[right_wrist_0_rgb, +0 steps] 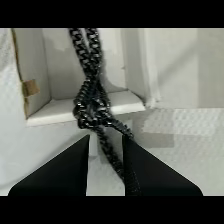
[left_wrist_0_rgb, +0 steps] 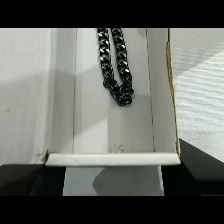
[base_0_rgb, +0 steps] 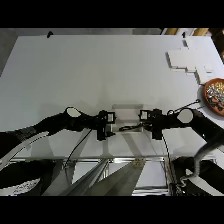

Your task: Fold the box and place the chain.

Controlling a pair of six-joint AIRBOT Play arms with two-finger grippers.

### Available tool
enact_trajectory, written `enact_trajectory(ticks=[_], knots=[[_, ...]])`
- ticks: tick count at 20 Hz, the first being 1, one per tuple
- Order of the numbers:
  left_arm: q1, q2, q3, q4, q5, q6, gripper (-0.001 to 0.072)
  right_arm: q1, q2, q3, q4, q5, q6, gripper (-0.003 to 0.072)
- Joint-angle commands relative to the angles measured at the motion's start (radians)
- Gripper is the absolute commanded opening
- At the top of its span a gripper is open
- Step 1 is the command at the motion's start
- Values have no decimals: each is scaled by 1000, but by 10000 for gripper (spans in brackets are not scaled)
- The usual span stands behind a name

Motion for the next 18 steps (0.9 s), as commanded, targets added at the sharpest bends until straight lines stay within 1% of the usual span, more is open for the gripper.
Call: enact_trajectory(ticks=[1,4,5,6,7,10,12,14,16,17,18], knots=[[0,0,0,0,0,0,254,-1,-14,-1,8,-50,-9,225],[0,0,0,0,0,0,254,-1,-50,-1,8,-30,-9,219],[0,0,0,0,0,0,254,0,-58,-1,7,-14,-8,184],[0,0,0,0,0,0,254,0,-57,-1,0,7,-7,92],[0,0,0,0,0,0,254,0,-51,0,-14,31,-5,21],[0,0,0,0,0,0,254,0,16,0,-90,53,81,20],[0,0,0,0,0,0,254,0,107,0,-145,68,164,20],[0,0,0,0,0,0,254,0,216,0,-157,108,197,20],[0,0,0,0,0,0,254,0,314,0,-96,146,206,20],[0,0,0,0,0,0,254,0,349,0,-20,154,206,20],[0,0,0,0,0,0,254,0,372,0,95,157,206,20]])
